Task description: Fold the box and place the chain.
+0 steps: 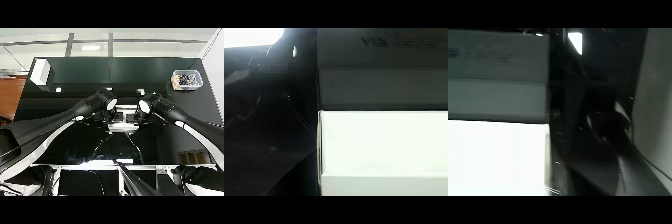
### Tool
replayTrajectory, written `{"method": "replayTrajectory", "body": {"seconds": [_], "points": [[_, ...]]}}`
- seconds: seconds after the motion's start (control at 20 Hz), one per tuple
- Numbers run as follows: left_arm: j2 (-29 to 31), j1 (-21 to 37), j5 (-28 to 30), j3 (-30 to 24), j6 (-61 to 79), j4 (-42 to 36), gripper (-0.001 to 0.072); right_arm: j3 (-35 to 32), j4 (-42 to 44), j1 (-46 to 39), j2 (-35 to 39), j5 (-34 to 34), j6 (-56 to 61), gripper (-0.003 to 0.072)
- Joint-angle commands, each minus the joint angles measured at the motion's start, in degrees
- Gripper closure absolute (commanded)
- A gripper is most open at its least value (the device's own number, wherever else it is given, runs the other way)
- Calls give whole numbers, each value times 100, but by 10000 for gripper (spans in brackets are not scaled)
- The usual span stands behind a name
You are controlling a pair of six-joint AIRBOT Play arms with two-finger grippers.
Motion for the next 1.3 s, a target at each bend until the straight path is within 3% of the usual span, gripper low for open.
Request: {"method": "replayTrajectory", "body": {"seconds": [0.0,0.15,0.2,0.3,0.35,0.6,0.75,0.85,0.9,0.95,1.0,1.15,1.25], "points": [[-2,2,2,4,-4,-20,682,4,28,2,-4,-20,20,673],[-2,2,2,4,-4,-20,682,4,46,2,-2,-37,17,644],[-2,2,4,4,-4,-17,682,17,74,-9,-2,-26,13,394],[-2,2,4,4,-4,-17,682,72,70,-11,70,28,-127,176],[-2,2,4,4,-4,-17,682,125,70,-17,144,83,-203,133],[-2,2,2,4,-4,-15,682,391,-149,-352,1158,1130,-1158,134],[-2,2,4,4,-4,-15,682,387,-1639,-1019,2072,1220,-1296,134],[-2,2,4,4,-4,-15,682,387,-2828,-1707,2232,678,-1292,134],[-2,2,4,4,-4,-15,682,348,-3032,-2127,2199,190,-1292,134],[-2,2,4,4,-4,-15,681,282,-2973,-2640,2122,-459,-1292,130],[-2,2,4,4,-4,-13,682,245,-2793,-3084,1987,-988,-1296,-23],[-2,2,-2,4,-4,-15,682,358,-2013,-4127,1169,-2081,-1471,-33],[-2,2,-2,4,-4,-13,682,977,-1829,-4433,365,-2041,-1480,-24]]}}
